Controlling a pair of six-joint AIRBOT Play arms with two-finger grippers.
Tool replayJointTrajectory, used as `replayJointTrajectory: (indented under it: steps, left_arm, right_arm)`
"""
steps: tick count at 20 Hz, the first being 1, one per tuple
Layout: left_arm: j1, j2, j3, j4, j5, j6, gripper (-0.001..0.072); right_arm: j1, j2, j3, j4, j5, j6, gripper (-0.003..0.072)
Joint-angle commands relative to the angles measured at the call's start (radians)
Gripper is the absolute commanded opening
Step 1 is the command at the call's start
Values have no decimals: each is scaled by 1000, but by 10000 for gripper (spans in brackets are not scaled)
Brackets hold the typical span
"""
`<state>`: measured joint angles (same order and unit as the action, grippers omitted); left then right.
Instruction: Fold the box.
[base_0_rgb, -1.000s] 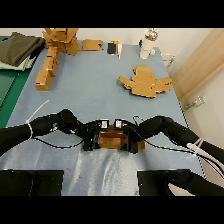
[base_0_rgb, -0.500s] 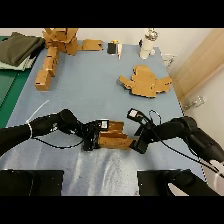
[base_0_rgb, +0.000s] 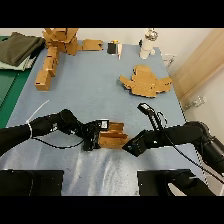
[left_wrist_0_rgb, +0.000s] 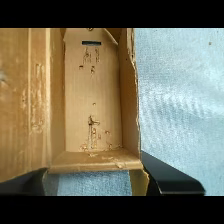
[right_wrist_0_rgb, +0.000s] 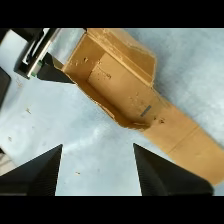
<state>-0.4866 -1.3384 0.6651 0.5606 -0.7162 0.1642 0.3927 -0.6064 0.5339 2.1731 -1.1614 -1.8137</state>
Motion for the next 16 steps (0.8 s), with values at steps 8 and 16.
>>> replayJointTrajectory:
  steps: [8,16]
  left_arm:
    - [50,123,-16,54,20,-57,465]
    - [51,137,-96,53,-26,-52,465]
  right_arm:
    - [1,8,1,24,66,184,717]
    - [1,8,1,24,114,184,716]
